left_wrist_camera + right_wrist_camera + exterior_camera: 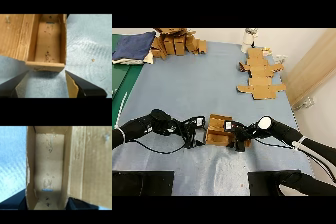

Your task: Fold the box.

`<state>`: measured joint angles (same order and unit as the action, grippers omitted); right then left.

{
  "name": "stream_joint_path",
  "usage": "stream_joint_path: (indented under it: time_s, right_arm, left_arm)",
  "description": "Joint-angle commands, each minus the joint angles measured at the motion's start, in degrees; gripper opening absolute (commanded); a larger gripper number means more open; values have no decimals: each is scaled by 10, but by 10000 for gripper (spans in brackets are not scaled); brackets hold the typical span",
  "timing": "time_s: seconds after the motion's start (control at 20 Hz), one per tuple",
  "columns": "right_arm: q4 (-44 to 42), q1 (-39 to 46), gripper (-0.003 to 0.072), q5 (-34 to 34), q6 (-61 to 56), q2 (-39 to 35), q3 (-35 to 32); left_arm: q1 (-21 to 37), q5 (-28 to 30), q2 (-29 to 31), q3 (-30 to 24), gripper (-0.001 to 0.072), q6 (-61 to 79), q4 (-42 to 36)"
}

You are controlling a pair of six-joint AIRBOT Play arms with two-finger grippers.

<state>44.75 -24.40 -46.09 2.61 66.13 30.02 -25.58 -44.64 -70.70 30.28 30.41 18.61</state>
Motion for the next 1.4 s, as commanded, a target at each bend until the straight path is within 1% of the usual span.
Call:
stream_joint_path:
  time_s: [0.0, 0.15, 0.3, 0.55, 0.85, 0.9, 0.95, 1.0, 1.1, 1.35]
  right_arm:
    - [0, 0, 490, 0, 0, 0, 0]
    - [0, 0, 490, 0, 0, 0, 0]
    - [0, 0, 489, 0, 0, 0, 0]
    - [0, 0, 490, 0, 0, 0, 0]
    - [0, 0, 489, 0, 0, 0, 0]
    - [0, 0, 489, 0, 0, 0, 0]
    - [0, 0, 489, 0, 0, 0, 0]
    - [0, 0, 489, 0, 0, 0, 0]
    - [0, 0, 489, 0, 0, 0, 0]
    - [0, 0, 490, 0, 0, 0, 0]
  left_arm:
    - [-15, 2, 0, 2, 698, -2, 2]
    - [-23, 14, -3, 4, 698, -1, -10]
    - [-23, 14, -3, 4, 697, 0, -11]
    - [-43, 17, -3, 4, 696, 1, -5]
    - [-45, 21, -3, 4, 694, 1, -4]
    - [-45, 21, -3, 4, 681, 0, -4]
    - [-45, 22, -3, 4, 623, 0, -4]
    - [-46, 23, -3, 4, 596, 0, -4]
    - [-52, 38, -3, 4, 596, -8, -4]
    - [-59, 53, -3, 4, 597, -15, -4]
